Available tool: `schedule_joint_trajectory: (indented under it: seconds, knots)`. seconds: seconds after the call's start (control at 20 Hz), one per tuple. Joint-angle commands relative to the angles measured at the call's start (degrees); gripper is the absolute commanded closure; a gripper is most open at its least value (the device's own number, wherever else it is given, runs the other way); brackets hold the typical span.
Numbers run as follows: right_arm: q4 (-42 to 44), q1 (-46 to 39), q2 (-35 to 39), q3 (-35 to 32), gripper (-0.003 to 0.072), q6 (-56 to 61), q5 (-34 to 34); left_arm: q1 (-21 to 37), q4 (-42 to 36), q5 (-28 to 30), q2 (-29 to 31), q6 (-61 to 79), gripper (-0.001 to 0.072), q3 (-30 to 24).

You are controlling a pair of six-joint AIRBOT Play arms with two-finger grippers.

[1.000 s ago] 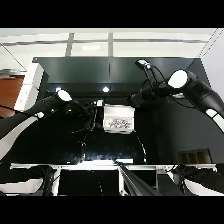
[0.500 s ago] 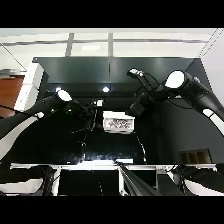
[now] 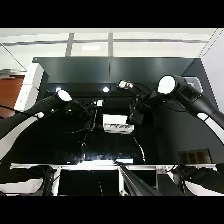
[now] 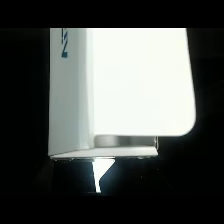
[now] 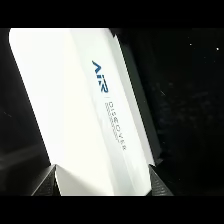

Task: Fold the box and place the chain.

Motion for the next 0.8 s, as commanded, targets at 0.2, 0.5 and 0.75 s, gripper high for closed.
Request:
schedule_joint_trajectory:
  seconds: [0.2, 0.5, 0.75]
  knots:
    - [-4.11, 0.74, 0.07, -0.02, 0.0120, -0.87, 0.68, -0.04, 0.00, -0.02, -0.04, 0.02, 0.0210, -0.02]
    - [-2.47, -2.32, 2.19, -0.02, 0.0120, -0.17, 3.48, -0.04, 0.00, -0.02, -0.04, 0.02, 0.0210, -0.02]
    - [3.19, -4.81, 3.04, -1.14, 0.0120, -1.75, -0.98, -0.04, 0.00, 0.00, -0.04, 0.02, 0.0210, -0.02]
